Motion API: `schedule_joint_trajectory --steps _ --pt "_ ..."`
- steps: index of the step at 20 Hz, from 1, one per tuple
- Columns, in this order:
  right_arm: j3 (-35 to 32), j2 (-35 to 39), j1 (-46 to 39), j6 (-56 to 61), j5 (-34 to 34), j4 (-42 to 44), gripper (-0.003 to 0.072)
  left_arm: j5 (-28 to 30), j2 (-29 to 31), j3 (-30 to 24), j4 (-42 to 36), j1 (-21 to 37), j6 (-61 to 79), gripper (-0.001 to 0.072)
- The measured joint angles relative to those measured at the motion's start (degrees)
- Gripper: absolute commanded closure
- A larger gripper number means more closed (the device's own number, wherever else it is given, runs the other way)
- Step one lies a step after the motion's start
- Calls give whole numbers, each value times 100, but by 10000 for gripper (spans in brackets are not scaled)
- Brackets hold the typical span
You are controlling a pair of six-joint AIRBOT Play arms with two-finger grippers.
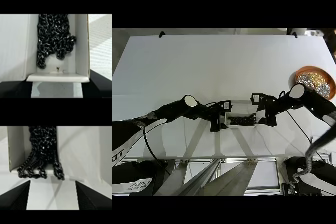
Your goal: Fold the box and place the chain.
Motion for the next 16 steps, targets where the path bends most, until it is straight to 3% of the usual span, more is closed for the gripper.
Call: schedule_joint_trajectory --steps 6,8,14,16 --pt "-24 -17 190 -22 46 142 133 0 0 0 0 0 0 313" --pt "-26 -17 210 9 94 153 194 -2 0 0 2 0 2 313" --pt "-26 -17 227 155 278 31 504 -61 0 -2 13 -4 22 313" --pt "-26 -17 227 175 348 0 533 -68 0 -4 17 -7 24 313"
